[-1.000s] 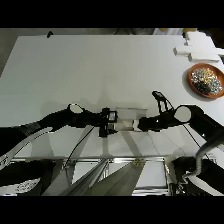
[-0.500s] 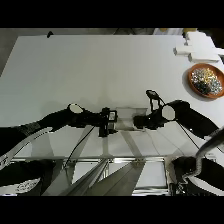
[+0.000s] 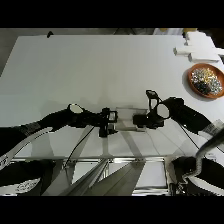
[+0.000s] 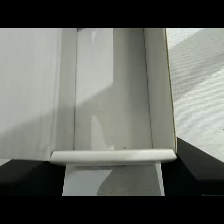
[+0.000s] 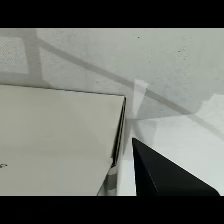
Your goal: Fold the box and place the chain.
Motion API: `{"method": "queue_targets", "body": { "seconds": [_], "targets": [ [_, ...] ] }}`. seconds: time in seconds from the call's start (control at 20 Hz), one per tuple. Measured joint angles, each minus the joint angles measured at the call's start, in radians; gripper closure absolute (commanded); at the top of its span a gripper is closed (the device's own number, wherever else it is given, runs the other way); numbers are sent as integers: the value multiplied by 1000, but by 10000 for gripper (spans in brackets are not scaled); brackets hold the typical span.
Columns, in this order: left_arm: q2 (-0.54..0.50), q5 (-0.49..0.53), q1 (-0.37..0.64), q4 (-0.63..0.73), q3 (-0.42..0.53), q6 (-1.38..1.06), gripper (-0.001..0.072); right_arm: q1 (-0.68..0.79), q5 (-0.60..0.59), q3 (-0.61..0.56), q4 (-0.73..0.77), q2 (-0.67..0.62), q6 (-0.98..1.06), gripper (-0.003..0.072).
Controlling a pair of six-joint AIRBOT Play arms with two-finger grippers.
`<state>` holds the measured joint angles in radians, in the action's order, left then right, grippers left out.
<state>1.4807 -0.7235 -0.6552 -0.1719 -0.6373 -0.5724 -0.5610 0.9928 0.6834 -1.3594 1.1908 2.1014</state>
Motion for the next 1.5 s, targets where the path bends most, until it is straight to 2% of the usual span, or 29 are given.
{"method": "queue_targets", "body": {
  "seconds": [0.05, 0.5, 0.55, 0.65, 0.75, 0.9, 0.95, 1.0, 1.05, 1.5],
  "targets": [
    [0, 0, 0, 0, 0, 0, 575, -5, 3, 2, -7, 2, 6, 405],
    [0, 1, 0, 0, 0, 0, 575, -36, -4, 3, -39, 5, 45, 451],
    [0, 1, 0, 0, 0, 0, 575, -37, -5, 3, -41, 5, 46, 508],
    [0, 2, 0, 0, 0, 0, 575, -37, -7, 3, -47, 5, 47, 524],
    [0, 2, 0, 0, 0, 0, 575, -44, -5, 3, -60, 5, 47, 672],
    [0, -2, 0, 3, 0, 3, 575, -63, -4, 4, -82, 5, 53, 671],
    [0, -1, 0, 3, 0, 3, 575, -68, -5, 4, -86, 5, 53, 650],
    [0, 0, 0, 2, 0, 2, 575, -72, -6, 4, -92, 5, 52, 505],
    [0, 3, 0, -2, 0, 0, 575, -75, -19, 3, -91, 6, 49, 484],
    [0, 2, 0, -1, 0, 0, 575, -85, -24, 0, -131, 6, 88, 483]
  ]
}}
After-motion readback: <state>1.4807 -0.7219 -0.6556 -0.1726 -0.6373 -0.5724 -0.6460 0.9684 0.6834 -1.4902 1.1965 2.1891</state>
